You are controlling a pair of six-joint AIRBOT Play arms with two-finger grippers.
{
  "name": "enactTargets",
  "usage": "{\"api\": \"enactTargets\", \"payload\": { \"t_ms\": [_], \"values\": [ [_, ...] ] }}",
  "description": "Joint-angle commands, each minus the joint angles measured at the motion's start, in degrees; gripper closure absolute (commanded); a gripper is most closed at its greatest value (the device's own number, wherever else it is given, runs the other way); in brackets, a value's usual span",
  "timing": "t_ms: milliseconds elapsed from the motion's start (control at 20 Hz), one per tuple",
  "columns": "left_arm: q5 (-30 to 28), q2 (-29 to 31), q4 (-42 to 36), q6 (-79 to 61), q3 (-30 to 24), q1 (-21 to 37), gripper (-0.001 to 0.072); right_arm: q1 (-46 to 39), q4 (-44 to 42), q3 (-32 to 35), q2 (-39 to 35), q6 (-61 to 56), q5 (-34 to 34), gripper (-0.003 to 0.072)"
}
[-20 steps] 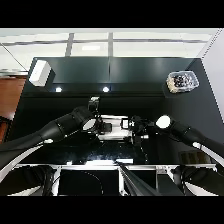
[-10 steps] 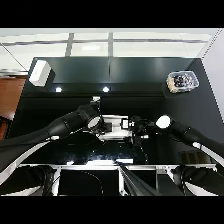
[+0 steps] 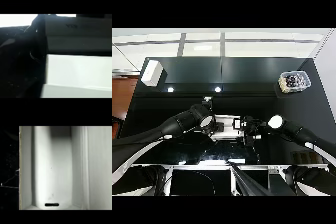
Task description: Fold the box and place the chain.
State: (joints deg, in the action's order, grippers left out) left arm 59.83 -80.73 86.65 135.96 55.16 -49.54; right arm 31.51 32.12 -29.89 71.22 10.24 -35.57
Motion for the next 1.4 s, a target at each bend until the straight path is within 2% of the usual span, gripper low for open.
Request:
{"api": "enactTargets", "payload": {
  "t_ms": [0,550,700,750,800,1000,1050,1100,1250,1350],
  "values": [
    [1.16,0.00,-0.37,0.00,0.07,-0.02,0.0389,0.04,-0.13,0.02,0.02,-0.13,0.07,0.0287],
    [3.02,-0.02,0.52,0.00,0.07,0.00,0.0397,0.04,-0.13,0.02,0.02,-0.13,0.07,0.0287],
    [2.89,-0.02,0.50,-0.04,0.07,-0.02,0.0560,0.04,-0.13,0.02,0.02,-0.13,0.07,0.0286],
    [2.69,-0.04,0.26,0.07,0.07,-0.02,0.0644,0.04,-0.13,0.02,0.02,-0.13,0.07,0.0286],
    [2.56,-0.07,-0.26,0.15,0.07,0.00,0.0683,0.04,-0.13,0.02,0.02,-0.13,0.07,0.0286],
    [2.58,0.02,-0.13,0.04,0.07,0.00,0.0684,0.02,-0.98,0.02,-0.02,-0.61,-0.50,0.0283],
    [2.86,0.13,-0.13,-0.68,0.09,0.02,0.0684,-0.04,-2.43,0.02,-0.15,-2.82,-1.18,0.0119],
    [3.54,0.28,-0.09,-0.90,0.09,0.11,0.0684,-0.24,-2.67,0.00,-0.63,-4.13,-2.21,-0.0013],
    [5.57,0.50,0.17,-2.45,0.07,0.70,0.0684,-2.69,1.25,0.00,-4.28,-10.05,-8.57,-0.0020],
    [4.98,0.48,0.28,-2.43,0.07,0.57,0.0684,-5.20,4.63,0.00,-7.85,-12.74,-12.31,-0.0020]
  ]
}}
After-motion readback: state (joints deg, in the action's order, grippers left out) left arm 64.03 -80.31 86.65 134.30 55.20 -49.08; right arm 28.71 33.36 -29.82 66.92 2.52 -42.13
